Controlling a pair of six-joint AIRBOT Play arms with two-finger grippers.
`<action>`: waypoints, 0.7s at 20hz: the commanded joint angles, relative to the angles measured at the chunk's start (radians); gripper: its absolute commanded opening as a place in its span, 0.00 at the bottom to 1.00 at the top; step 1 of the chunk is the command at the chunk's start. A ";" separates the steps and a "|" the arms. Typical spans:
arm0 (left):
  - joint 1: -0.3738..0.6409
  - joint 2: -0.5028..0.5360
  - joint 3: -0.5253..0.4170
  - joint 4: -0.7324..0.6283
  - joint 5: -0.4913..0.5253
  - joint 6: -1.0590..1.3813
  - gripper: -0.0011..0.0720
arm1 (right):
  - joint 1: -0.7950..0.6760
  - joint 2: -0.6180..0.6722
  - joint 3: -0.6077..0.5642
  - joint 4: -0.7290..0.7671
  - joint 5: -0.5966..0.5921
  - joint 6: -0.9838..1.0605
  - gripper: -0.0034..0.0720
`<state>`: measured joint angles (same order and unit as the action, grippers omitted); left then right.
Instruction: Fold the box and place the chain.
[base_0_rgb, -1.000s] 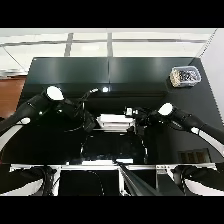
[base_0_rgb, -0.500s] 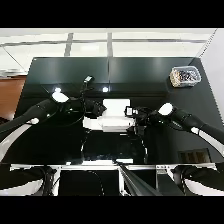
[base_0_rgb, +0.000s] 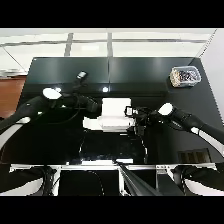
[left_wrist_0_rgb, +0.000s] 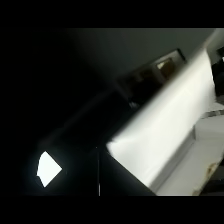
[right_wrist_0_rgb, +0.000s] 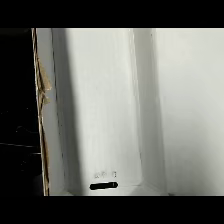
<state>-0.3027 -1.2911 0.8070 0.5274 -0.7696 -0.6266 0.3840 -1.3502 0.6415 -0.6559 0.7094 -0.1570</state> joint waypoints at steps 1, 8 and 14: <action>0.049 0.196 -0.089 -0.003 -0.102 0.117 0.05 | 0.001 -0.001 -0.001 0.000 0.001 -0.001 0.37; 0.032 0.280 -0.297 0.145 -0.011 0.632 0.99 | 0.001 -0.001 -0.001 0.000 0.001 -0.001 0.37; -0.069 0.110 -0.187 0.318 0.018 0.684 0.96 | 0.000 -0.001 -0.001 0.000 0.001 -0.001 0.37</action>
<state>-0.3397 -1.1076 0.5777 0.7734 -0.7700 0.0120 0.3840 -1.3502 0.6415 -0.6559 0.7097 -0.1577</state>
